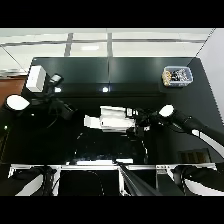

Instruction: Fold the box and place the chain.

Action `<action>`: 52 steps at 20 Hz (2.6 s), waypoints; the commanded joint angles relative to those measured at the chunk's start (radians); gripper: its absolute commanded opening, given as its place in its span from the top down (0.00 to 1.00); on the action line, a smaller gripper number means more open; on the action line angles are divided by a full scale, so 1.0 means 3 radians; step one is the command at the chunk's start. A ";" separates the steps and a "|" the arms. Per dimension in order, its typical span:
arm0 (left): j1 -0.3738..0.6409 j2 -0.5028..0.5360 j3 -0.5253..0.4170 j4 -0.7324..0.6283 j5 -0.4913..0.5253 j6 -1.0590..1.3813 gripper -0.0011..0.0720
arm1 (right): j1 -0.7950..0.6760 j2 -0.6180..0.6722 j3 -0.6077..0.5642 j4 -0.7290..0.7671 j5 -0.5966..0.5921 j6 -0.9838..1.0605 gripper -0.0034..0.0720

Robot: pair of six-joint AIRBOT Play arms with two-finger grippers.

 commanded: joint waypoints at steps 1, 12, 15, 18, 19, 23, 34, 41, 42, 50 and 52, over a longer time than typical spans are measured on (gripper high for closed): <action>0.0589 -0.0425 -0.0014 -0.0268 -0.0828 -0.1129 0.95 | 0.0000 -0.0003 0.0004 0.0000 0.0003 0.0000 0.72; -0.0242 -0.1625 0.0242 -0.0759 -0.0610 -0.0894 0.95 | 0.0000 -0.0003 0.0004 0.0000 0.0001 0.0000 0.72; -0.0351 -0.1689 0.0390 -0.0740 -0.0687 -0.0863 0.95 | 0.0000 -0.0003 0.0004 0.0000 0.0003 0.0000 0.72; -0.0268 -0.1689 0.0507 -0.0749 -0.0975 -0.0726 0.95 | 0.0000 -0.0003 0.0004 0.0000 0.0003 0.0000 0.72; -0.0221 -0.1689 0.0549 -0.0753 -0.1104 -0.0704 0.93 | 0.0000 -0.0003 0.0004 0.0000 0.0003 0.0000 0.72; -0.0165 -0.1689 0.0647 -0.0832 -0.1296 -0.0708 0.16 | 0.0000 -0.0003 0.0004 0.0000 0.0003 0.0000 0.72; -0.0670 -0.1677 0.0913 -0.0860 -0.1279 -0.0839 0.36 | 0.0000 -0.0003 0.0004 0.0000 0.0003 0.0000 0.72; -0.1045 -0.1673 0.1335 -0.0159 -0.1040 -0.1644 0.40 | 0.0000 -0.0003 0.0004 0.0000 0.0003 0.0000 0.72; -0.1113 -0.1673 0.1377 -0.0076 -0.0979 -0.1746 0.44 | 0.0000 -0.0003 0.0004 0.0000 0.0003 0.0000 0.72; -0.1563 -0.1675 0.1532 0.0771 -0.0744 -0.2530 0.44 | 0.0000 -0.0003 0.0004 0.0000 0.0003 0.0000 0.72; -0.1606 -0.1675 0.1532 0.0782 -0.0678 -0.2569 0.44 | 0.0000 -0.0003 0.0004 0.0000 0.0003 0.0000 0.72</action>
